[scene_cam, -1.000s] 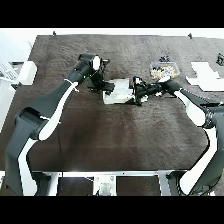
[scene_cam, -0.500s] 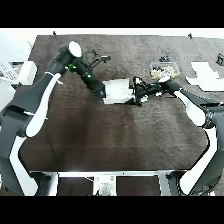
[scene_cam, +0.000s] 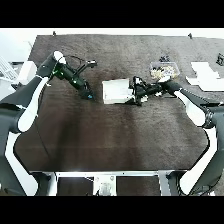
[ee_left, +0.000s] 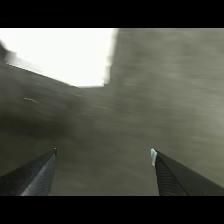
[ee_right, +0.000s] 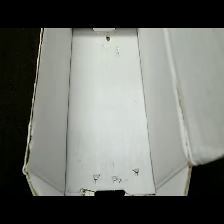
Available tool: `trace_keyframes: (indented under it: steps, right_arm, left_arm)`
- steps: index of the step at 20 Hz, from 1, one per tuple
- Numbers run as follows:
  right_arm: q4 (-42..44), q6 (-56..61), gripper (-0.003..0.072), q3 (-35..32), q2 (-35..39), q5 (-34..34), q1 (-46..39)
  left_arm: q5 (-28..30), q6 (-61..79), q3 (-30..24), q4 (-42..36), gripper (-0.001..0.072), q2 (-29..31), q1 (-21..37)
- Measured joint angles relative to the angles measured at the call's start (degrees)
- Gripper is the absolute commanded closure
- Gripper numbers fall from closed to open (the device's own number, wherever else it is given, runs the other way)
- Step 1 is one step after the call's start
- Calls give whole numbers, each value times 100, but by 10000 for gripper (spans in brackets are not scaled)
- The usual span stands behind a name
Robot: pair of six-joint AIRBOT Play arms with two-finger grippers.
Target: Fold the box and place the chain.
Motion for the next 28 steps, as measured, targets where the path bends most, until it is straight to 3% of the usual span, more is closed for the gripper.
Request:
trace_keyframes:
  steps: [6,12,18,28]
  right_arm:
    - [2,2,60,0,0,0,0]
    - [0,2,60,0,0,0,0]
    - [2,2,60,0,0,0,0]
    - [2,0,60,0,0,0,0]
  left_arm:
    - [1532,1740,-820,-280,-11,0,-138]
    - [2413,2837,-1233,-745,-11,-4,-184]
    - [2675,3117,-1327,-977,-11,-4,-188]
    - [2227,3748,-1340,-1668,-11,-48,-190]
